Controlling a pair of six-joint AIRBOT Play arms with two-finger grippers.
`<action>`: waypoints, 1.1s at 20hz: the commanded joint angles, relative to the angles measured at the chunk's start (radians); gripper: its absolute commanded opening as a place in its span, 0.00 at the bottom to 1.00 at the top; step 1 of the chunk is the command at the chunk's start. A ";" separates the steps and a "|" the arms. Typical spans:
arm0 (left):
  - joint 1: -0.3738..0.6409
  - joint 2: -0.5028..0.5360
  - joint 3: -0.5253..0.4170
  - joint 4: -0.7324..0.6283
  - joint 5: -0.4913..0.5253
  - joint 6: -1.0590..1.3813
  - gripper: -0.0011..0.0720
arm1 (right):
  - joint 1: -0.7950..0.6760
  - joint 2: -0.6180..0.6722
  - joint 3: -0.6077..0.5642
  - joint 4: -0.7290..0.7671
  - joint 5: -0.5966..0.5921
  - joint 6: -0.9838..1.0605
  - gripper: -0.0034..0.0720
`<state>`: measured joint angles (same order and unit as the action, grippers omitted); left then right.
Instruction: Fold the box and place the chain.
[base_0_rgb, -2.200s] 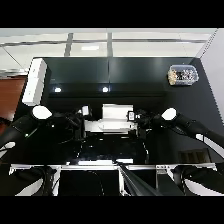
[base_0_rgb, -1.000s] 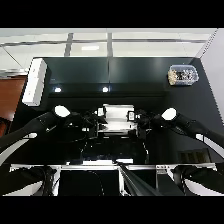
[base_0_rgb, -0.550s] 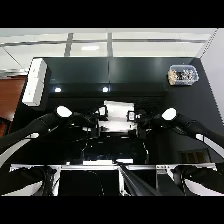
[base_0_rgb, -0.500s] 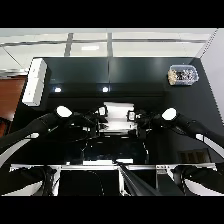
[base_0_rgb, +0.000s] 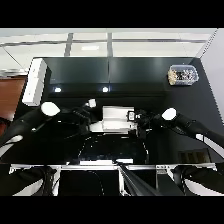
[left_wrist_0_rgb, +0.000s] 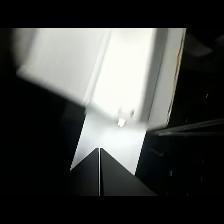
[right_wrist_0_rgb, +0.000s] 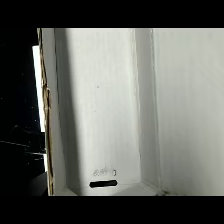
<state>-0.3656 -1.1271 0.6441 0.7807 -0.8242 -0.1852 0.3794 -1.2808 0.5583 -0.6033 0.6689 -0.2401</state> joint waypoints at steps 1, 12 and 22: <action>0.159 0.123 -0.014 0.239 -0.064 -0.495 0.05 | 0.001 0.000 0.000 0.000 0.000 0.000 0.15; 0.341 -0.196 -0.151 -0.248 -0.190 -0.826 0.05 | 0.001 0.000 0.000 0.000 0.000 0.000 0.15; 0.198 -0.288 0.054 -0.285 -0.333 -0.741 0.62 | 0.001 0.000 0.000 0.000 0.000 0.000 0.15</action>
<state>-0.1566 -1.4040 0.6411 0.5076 -1.0878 -0.9554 0.3794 -1.2808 0.5583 -0.6029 0.6685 -0.2398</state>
